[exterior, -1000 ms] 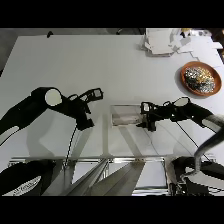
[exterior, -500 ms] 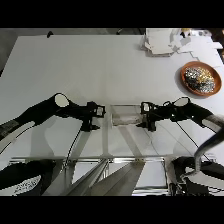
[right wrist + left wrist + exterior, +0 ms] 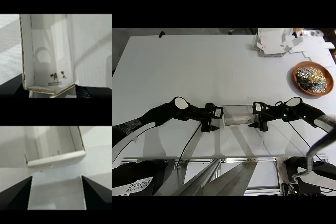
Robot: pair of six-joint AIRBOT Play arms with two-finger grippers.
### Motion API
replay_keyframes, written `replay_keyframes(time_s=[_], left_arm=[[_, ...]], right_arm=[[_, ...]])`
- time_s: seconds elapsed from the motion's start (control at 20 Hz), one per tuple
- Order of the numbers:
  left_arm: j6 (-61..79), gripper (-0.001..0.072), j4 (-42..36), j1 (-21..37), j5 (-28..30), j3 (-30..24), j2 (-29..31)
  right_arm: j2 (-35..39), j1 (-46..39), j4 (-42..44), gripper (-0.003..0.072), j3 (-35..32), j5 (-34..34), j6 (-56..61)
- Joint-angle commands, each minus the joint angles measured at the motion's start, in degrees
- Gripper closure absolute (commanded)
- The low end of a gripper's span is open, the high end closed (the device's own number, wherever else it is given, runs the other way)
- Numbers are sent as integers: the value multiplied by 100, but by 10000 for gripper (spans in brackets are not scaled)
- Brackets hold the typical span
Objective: Fold the box and place the chain.
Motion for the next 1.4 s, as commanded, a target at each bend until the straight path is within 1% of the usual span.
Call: replay_keyframes(time_s=[0.0,0.3,0.5,0.6,0.75,0.95,1.15,1.2,1.25,1.3,1.35], left_arm=[[-131,7,-160,-168,192,-2,-33],[-778,6,-181,-306,282,-2,-33],[-914,6,-186,-315,293,-4,-33],[-1043,6,-280,-315,389,-4,-37],[-1034,6,-553,-321,455,-4,-44],[-970,7,-570,-459,531,-4,-155],[-975,14,-570,-564,767,-4,-251],[-979,31,-570,-564,848,-4,-251],[-977,125,-570,-564,879,-4,-251],[-975,256,-570,-564,876,-4,-251],[-977,344,-573,-564,866,-4,-251]], right_arm=[[4,-4,2,282,0,2,0],[4,-4,2,282,0,2,0],[4,-4,2,282,0,2,0],[4,-4,2,282,0,2,0],[4,-4,2,282,0,2,0],[4,-4,2,282,0,2,0],[4,-4,2,282,0,2,0],[4,-4,2,282,0,2,0],[4,-4,2,282,0,2,0],[4,-4,2,282,0,0,0],[4,-4,2,282,0,0,0]])
